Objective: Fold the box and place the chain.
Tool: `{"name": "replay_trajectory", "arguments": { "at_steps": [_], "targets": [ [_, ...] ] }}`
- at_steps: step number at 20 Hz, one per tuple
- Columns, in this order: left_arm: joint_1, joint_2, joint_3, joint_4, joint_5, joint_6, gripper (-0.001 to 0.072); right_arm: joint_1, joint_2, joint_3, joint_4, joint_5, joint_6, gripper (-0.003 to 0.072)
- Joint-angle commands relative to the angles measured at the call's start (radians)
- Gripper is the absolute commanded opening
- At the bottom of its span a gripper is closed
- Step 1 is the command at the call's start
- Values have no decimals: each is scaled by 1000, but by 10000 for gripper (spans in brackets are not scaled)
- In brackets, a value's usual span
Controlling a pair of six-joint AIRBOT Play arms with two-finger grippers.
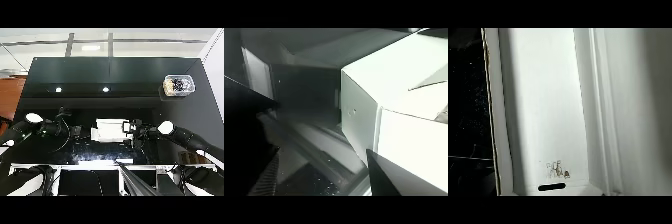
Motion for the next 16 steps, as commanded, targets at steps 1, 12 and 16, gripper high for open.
{"name": "replay_trajectory", "arguments": {
  "at_steps": [1, 12, 16],
  "targets": [
    [-56, 1, 44, -16, -40, -5, 635, 0, -1, 0, 0, 0, 0, 481],
    [-159, 3, 92, -16, -4, -32, 648, 0, -1, 0, 0, 0, 0, 481],
    [-174, 3, 92, -34, 29, -32, 648, 0, -1, 0, 0, 0, 0, 481]
  ]
}}
